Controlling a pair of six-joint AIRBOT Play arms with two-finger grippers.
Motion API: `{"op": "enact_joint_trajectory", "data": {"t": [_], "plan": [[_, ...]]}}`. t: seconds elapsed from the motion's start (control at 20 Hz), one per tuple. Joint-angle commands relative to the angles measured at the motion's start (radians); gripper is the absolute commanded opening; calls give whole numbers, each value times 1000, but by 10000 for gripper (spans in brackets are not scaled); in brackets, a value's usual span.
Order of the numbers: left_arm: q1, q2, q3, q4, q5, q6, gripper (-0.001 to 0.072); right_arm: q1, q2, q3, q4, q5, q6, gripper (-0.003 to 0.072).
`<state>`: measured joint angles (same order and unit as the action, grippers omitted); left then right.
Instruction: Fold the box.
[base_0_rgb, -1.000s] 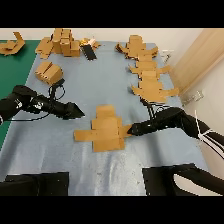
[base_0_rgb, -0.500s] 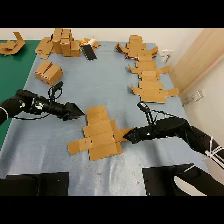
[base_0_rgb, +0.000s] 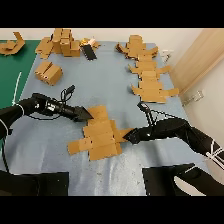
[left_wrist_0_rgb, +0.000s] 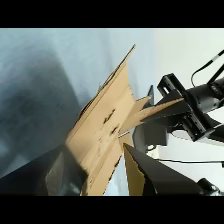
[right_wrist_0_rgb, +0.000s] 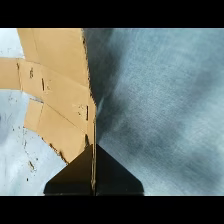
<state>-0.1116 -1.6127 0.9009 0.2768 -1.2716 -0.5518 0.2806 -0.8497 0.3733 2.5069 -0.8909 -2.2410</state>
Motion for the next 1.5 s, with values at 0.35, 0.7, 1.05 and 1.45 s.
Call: {"op": "enact_joint_trajectory", "data": {"t": [0.35, 0.7, 1.05, 1.45], "plan": [[-61, -74, 45, -15, -134, 104, 378, 0, -18, 0, -13, -5, 21, 4], [-61, -74, 45, -14, -137, 137, 281, 0, -23, 0, -14, 4, 24, 3], [-61, -74, 45, 10, -157, 145, 274, 0, -23, 0, -16, 19, 24, 4], [-61, -73, 46, -8, -116, 231, 12, 0, -23, 0, -15, 20, 24, 33]]}}
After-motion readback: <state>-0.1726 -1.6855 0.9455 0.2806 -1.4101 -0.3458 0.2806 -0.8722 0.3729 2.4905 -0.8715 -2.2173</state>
